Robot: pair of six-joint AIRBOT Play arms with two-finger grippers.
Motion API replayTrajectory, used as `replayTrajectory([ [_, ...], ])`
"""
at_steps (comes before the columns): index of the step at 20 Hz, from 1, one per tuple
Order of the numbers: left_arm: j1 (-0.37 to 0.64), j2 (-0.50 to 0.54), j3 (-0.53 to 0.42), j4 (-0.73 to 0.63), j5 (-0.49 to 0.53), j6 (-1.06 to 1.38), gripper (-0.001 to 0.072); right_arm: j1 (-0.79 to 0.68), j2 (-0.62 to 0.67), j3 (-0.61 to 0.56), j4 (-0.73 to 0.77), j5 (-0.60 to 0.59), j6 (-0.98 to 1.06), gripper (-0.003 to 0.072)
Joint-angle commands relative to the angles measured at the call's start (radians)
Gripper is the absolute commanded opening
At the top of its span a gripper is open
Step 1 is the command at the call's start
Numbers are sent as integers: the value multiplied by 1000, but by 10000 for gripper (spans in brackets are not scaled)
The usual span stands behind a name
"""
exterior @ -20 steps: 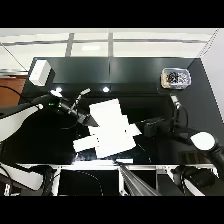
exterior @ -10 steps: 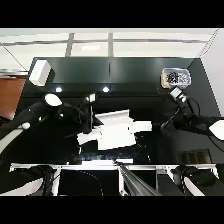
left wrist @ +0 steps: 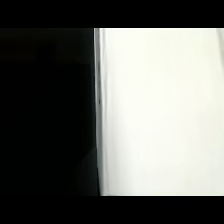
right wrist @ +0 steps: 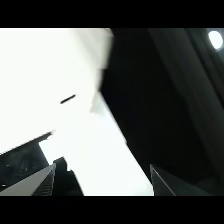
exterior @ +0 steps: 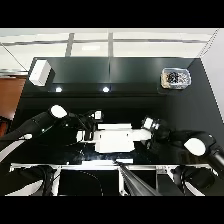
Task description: Fold the box and place the chain.
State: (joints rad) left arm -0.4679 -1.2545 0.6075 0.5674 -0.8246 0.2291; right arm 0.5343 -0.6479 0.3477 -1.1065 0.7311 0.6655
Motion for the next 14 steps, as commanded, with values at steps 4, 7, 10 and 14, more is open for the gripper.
replayTrajectory([
  [4, -4, -1, -3, 2, 3, 14, 25, 166, -67, -75, 21, -108, -69, 668],
  [7, -4, -1, -3, 2, 3, 14, 25, 207, -128, -75, 119, -147, -179, 668],
  [10, -4, -1, -3, 2, 3, 14, 25, 233, -175, -74, 199, -179, -275, 668],
  [14, -4, -1, -3, 2, 3, 14, 25, 254, -189, -74, 230, -226, -278, 668],
])
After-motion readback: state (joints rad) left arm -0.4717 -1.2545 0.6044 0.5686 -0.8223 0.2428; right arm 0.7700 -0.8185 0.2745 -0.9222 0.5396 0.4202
